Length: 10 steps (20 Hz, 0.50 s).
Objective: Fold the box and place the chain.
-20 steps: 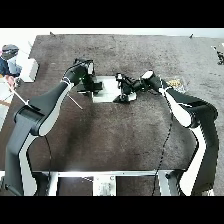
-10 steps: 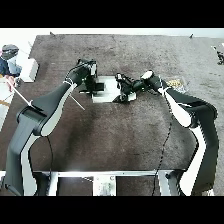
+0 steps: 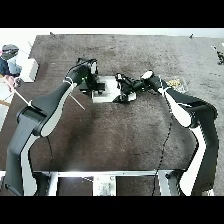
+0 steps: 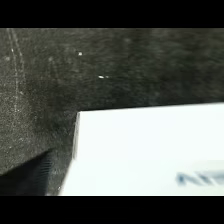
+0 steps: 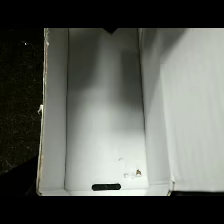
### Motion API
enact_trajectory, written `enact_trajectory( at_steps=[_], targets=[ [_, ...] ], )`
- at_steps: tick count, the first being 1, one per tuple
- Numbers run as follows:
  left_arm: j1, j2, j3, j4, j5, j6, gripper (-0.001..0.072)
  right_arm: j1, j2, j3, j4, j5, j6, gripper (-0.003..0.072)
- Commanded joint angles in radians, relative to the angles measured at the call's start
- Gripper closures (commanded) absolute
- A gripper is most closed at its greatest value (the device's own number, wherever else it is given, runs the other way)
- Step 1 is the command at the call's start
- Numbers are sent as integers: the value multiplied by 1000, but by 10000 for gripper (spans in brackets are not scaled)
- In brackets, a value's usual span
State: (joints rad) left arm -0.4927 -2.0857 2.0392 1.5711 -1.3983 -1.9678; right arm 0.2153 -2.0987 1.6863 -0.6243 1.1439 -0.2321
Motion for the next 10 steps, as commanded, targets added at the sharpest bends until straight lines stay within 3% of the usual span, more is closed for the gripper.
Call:
enact_trajectory(
  at_steps=[1,6,10],
  targets=[
    [7,2,42,-16,-98,127,60,-1,0,0,0,0,0,245],
    [55,105,50,-20,-154,182,61,-1,0,0,0,0,0,245],
    [119,190,37,-166,-123,343,61,-1,0,0,0,0,0,245]
  ],
)
